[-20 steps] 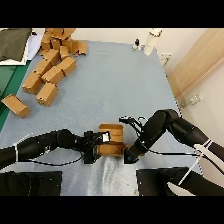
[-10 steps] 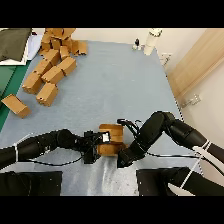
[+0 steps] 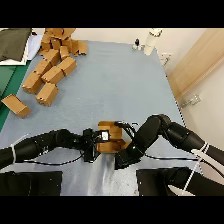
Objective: Fold the box.
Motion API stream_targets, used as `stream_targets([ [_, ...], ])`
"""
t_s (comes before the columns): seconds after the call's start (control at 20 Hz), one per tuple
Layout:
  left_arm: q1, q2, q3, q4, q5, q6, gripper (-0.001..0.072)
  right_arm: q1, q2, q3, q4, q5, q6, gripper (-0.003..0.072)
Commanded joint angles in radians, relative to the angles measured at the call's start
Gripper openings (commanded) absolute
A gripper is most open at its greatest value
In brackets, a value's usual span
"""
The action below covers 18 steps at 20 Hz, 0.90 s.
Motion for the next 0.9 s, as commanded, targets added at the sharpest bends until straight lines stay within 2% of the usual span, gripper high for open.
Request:
stream_targets([
  [0.0,0.010,0.050,0.001,0.031,-0.011,-0.066,0.0462,0.007,0.000,0.000,0.002,0.018,0.015,0.0475],
  [0.15,0.037,0.072,0.001,0.165,-0.104,-0.204,0.0462,0.007,0.000,0.000,0.002,0.024,0.015,0.0474],
  [0.2,0.048,0.071,0.001,0.203,-0.144,-0.248,0.0462,0.007,0.000,0.000,0.003,0.029,0.016,0.0429],
  [0.25,0.056,0.071,0.001,0.229,-0.180,-0.272,0.0462,0.007,0.001,0.000,0.005,0.031,0.015,0.0304],
  [0.3,0.061,0.070,0.001,0.247,-0.205,-0.284,0.0462,0.007,0.000,0.000,0.006,0.036,0.015,0.0142],
  [0.35,0.061,0.069,-0.002,0.253,-0.211,-0.284,0.0462,0.007,0.000,0.001,0.006,0.040,0.015,0.0071],
  [0.45,0.060,0.069,-0.006,0.253,-0.210,-0.284,0.0462,0.006,0.001,0.005,0.007,0.041,0.015,0.0012],
  [0.6,0.060,0.067,-0.006,0.278,-0.208,-0.284,0.0462,0.006,0.018,0.006,0.005,0.054,0.023,0.0006],
  [0.85,0.060,-0.001,-0.005,0.271,-0.175,-0.284,0.0463,0.006,0.097,0.006,-0.035,0.132,0.076,0.0006],
])
